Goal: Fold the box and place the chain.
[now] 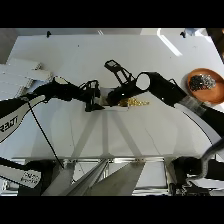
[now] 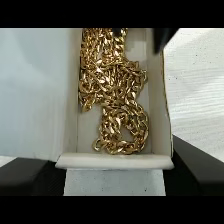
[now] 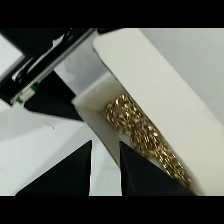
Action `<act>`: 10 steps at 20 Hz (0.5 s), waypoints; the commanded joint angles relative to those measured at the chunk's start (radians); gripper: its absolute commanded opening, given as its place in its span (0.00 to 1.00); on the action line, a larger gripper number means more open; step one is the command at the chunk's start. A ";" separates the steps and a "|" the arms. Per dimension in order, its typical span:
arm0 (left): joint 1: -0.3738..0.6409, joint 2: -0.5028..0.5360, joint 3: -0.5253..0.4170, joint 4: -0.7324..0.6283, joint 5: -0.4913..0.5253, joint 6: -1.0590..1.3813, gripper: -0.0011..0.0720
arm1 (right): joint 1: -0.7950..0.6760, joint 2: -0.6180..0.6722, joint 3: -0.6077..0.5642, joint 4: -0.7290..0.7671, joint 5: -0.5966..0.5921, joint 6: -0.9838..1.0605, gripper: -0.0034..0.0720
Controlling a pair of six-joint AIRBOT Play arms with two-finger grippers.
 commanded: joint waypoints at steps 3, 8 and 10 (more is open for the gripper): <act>0.000 0.001 0.000 0.000 0.000 0.000 0.53 | -0.067 0.120 0.002 -0.149 0.207 -0.041 0.30; 0.000 0.001 0.000 0.000 0.000 0.000 0.53 | -0.240 0.149 -0.005 -0.245 0.340 -0.153 0.31; 0.000 0.001 0.000 0.000 0.000 0.000 0.53 | -0.291 0.138 -0.018 -0.255 0.311 -0.258 0.48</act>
